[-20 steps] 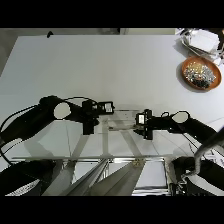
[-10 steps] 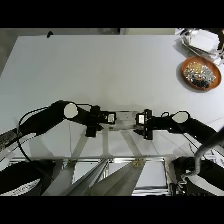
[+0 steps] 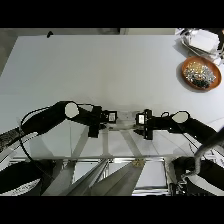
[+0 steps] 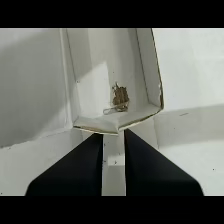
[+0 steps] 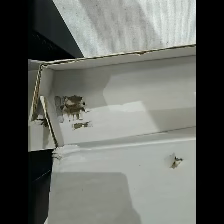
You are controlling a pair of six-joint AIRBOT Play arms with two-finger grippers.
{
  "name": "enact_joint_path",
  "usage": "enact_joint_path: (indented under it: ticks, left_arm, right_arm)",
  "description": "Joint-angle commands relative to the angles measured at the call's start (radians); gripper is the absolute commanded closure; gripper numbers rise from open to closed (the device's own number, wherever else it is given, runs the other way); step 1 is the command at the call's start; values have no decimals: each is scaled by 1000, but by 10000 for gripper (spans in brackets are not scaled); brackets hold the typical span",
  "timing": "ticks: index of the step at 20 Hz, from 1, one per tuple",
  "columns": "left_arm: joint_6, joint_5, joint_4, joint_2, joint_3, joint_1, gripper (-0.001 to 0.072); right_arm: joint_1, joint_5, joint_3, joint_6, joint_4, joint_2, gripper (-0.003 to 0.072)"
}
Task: Fold the box and place the chain.
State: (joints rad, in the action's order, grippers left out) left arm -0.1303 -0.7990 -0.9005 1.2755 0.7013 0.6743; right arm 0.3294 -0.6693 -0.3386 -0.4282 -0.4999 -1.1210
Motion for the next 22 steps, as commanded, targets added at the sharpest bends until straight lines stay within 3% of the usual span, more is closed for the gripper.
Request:
enact_joint_path:
  ticks: [1, 8, 13, 14, 16, 17, 20, 22]
  left_arm:
    - [3, 13, 35, 20, 0, 2, 578]
    - [3, 156, 126, 54, 0, 40, 579]
    - [0, 158, 153, 56, 0, 57, 564]
    - [0, 159, 158, 56, 0, 63, 528]
    - [-1, 158, 168, 56, 0, 66, 378]
    - [-1, 156, 168, 56, 0, 67, 367]
    - [-4, 140, 167, 56, 0, 66, 376]
    - [-53, 120, 163, 50, 0, 57, 451]
  right_arm:
    - [0, 0, 0, 0, 0, 1, 365]
    - [0, 0, 0, 0, 0, 1, 365]
    - [0, 0, 0, 1, 0, 1, 365]
    - [0, 0, 0, 0, 0, 1, 365]
    - [0, 0, 0, 0, 0, 1, 365]
    - [0, 0, 0, 1, 0, 1, 365]
    - [0, 0, 0, 1, 0, 1, 365]
    - [0, 0, 0, 0, 0, 1, 365]
